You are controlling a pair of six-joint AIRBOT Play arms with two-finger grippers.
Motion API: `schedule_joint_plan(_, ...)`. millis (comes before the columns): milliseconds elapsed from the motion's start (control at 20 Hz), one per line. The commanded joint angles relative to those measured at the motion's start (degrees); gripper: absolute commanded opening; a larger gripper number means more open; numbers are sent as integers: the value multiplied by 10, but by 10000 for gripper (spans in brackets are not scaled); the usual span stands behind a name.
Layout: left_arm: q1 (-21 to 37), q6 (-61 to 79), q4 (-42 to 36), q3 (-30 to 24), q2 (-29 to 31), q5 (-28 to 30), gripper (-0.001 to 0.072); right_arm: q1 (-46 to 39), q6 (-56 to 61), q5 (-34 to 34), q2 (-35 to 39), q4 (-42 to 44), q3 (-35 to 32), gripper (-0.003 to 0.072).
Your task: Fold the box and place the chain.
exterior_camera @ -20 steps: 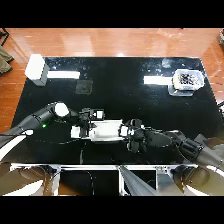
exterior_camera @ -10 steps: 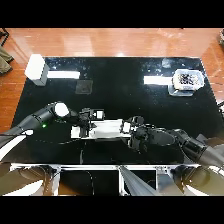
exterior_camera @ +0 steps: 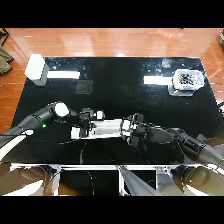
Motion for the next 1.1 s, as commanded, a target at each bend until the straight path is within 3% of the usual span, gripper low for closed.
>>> schedule_joint_plan(0, -2, 23, 2, 1, 2, -1, 18, -5, -2, -2, -3, 3, 7, 694)
schedule_joint_plan(400, -2, 33, 4, 0, 19, -15, 18, -5, -9, -56, -9, 11, 18, 693)
schedule_joint_plan(1050, -12, 19, 19, 0, 19, -9, 18, -5, -41, -89, -33, 46, 18, 693)
